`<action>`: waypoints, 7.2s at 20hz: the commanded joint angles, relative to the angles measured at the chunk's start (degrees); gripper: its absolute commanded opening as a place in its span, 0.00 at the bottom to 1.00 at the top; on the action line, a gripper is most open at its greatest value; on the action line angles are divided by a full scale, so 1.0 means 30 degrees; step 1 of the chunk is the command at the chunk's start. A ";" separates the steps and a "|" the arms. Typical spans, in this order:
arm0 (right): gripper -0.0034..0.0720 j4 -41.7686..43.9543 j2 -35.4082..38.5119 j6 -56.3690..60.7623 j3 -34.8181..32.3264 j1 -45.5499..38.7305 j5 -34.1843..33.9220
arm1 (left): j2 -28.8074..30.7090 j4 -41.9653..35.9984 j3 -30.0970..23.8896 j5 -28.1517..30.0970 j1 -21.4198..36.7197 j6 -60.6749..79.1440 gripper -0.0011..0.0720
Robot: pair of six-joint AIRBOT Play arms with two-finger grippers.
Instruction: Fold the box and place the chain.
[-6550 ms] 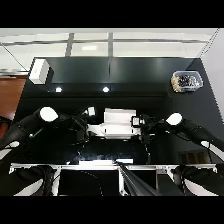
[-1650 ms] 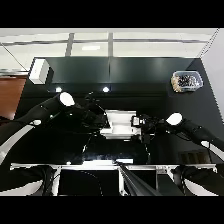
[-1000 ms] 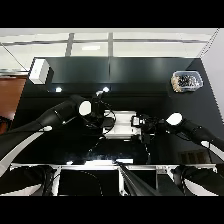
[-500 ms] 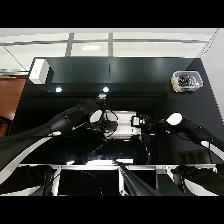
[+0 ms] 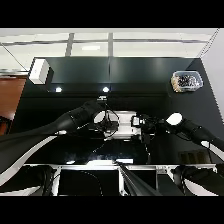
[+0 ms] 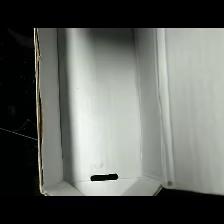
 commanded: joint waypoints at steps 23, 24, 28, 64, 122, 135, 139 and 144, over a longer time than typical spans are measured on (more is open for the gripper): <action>0.32 0.0007 -0.0007 0.0007 -0.0007 0.0000 0.0000 | -0.0809 0.0219 0.1115 -0.1180 -0.0109 -0.0772 0.31; 0.32 0.0007 -0.0007 0.0007 -0.0007 0.0000 0.0000 | -0.0809 0.0233 0.1115 -0.1144 -0.0109 -0.0772 0.12; 0.32 0.0007 -0.0007 0.0000 -0.0007 0.0000 0.0007 | -0.0809 0.0423 0.1115 -0.1107 -0.0124 -0.0707 0.05; 0.22 -0.1333 0.2608 0.3847 0.0226 0.0284 0.1719 | -0.0801 0.0925 0.1122 -0.1443 -0.0124 -0.0408 0.05; 0.40 0.2521 -0.2200 2.1573 0.2171 -0.7220 1.0418 | -0.0801 0.0925 0.1122 -0.1617 -0.0117 -0.0408 0.05; 0.79 0.0423 -0.2164 2.5871 0.4000 -0.3220 0.9041 | -0.0801 0.0925 0.1122 -0.1610 -0.0124 -0.0408 0.05; 0.79 -0.2055 -0.1989 2.8480 0.5224 -0.1989 0.7956 | -0.0801 0.0925 0.1122 -0.1603 -0.0124 -0.0408 0.05; 0.79 -0.6441 -0.1982 3.3813 0.6834 0.1195 0.6652 | -0.0801 0.0933 0.1122 -0.1581 -0.0117 -0.0408 0.05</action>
